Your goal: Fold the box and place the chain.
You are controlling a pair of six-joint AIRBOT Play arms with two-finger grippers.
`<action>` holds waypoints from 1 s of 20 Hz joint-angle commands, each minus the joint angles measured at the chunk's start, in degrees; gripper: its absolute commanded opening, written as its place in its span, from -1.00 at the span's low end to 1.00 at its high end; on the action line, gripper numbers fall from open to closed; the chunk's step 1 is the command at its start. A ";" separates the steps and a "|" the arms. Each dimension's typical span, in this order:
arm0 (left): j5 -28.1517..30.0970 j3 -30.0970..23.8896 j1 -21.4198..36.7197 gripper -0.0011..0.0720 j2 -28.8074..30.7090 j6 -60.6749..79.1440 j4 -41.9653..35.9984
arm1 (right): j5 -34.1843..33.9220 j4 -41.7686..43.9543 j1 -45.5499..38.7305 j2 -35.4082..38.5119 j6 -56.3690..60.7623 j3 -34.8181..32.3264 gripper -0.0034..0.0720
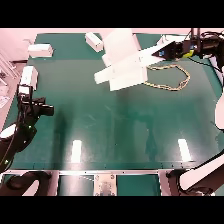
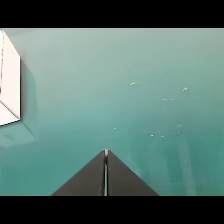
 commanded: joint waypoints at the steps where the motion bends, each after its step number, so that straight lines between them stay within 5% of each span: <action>1: 0.02 0.00 -0.04 -0.91 0.04 0.00 0.02 | -9.97 -14.49 2.56 1.31 8.87 -0.85 -0.89; 5: 0.00 0.00 -0.04 -0.91 0.04 0.00 0.02 | -21.40 -25.09 2.43 1.31 11.82 -12.70 -0.89; 9: 0.04 0.00 -0.04 -0.92 0.04 0.00 0.02 | -39.21 -20.04 2.67 7.37 2.97 -34.16 -0.90; 11: -0.02 0.00 -0.04 -0.91 0.04 0.00 0.02 | -40.98 -14.34 2.69 8.81 -2.10 -40.85 -0.90; 20: -1.07 0.00 -0.04 -0.91 0.04 0.00 0.02 | -49.00 -13.92 9.33 8.79 -9.01 -49.86 -0.90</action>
